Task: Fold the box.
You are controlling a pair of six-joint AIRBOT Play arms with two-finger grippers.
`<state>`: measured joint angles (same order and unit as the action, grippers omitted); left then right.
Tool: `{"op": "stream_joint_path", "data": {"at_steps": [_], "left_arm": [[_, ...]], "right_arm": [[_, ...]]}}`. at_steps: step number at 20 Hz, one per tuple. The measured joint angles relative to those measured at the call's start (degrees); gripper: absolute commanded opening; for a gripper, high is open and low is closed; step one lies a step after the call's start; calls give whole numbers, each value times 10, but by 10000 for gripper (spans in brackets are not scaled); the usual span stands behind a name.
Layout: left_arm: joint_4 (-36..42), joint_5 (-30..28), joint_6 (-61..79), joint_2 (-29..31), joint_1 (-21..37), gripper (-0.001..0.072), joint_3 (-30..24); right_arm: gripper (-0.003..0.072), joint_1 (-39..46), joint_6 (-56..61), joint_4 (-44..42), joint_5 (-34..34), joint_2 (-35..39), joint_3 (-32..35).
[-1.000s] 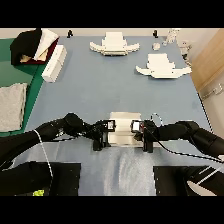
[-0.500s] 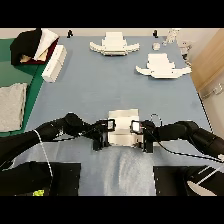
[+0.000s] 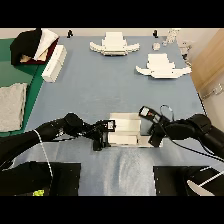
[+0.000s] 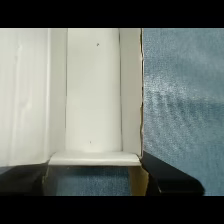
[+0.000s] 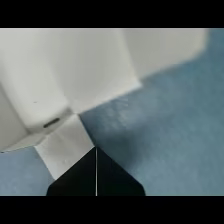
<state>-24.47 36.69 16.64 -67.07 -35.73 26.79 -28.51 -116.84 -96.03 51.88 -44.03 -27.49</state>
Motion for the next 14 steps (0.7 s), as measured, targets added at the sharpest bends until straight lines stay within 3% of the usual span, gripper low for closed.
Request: {"op": "stream_joint_path", "data": {"at_steps": [3,5,10,14], "left_arm": [[0,0,0,0,0,469,0],[0,-1,0,0,0,468,0],[0,-1,0,0,0,468,0],[0,-1,0,0,0,469,0]], "right_arm": [[-2,72,202,82,63,6,-17],[-2,150,277,82,102,-2,-18],[-2,350,247,-104,145,-49,15],[-3,406,184,-226,166,-106,36]]}}
